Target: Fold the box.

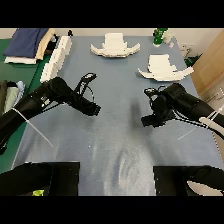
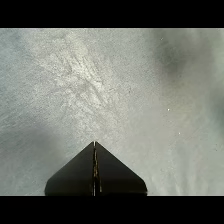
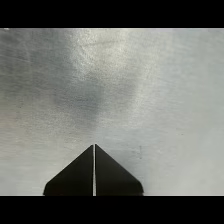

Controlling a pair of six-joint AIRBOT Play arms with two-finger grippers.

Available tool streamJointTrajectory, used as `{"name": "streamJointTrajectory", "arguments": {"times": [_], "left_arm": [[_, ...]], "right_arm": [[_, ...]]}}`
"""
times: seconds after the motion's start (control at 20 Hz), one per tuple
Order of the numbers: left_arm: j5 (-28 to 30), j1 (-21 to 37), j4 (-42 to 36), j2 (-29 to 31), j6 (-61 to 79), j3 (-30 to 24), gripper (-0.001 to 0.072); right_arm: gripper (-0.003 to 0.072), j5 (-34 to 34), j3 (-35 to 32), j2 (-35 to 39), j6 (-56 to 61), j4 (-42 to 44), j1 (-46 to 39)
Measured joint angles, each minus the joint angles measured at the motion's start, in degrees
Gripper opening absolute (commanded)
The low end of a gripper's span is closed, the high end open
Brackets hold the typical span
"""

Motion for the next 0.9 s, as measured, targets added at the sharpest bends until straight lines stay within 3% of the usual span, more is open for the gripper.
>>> {"name": "streamJointTrajectory", "arguments": {"times": [0.2,0.3,0.4,0.55,0.7,0.9], "left_arm": [[0.0,0.0,0.0,0.0,0.0,0.0,0.0011],[0.0,0.0,0.02,0.0,0.0,0.0,0.0012],[-0.02,0.0,0.0,0.0,0.0,0.0,0.0011],[0.0,0.0,0.02,0.0,0.0,0.0,0.0011],[0.0,0.0,0.0,0.0,0.0,0.0,0.0011],[0.0,0.0,0.0,0.0,0.0,0.0,0.0011]], "right_arm": [[0.0026,6.03,0.59,-0.35,0.28,4.04,-0.15],[0.0212,7.91,4.04,-1.73,1.79,0.72,-2.36],[0.0304,8.09,10.51,-4.42,2.8,-4.57,-7.63],[0.0304,8.85,25.51,-11.78,1.55,-7.87,-21.42],[0.0304,10.19,40.41,-21.66,-1.09,-0.7,-36.98],[0.0303,11.67,50.97,-32.79,-5.88,16.92,-51.54]]}}
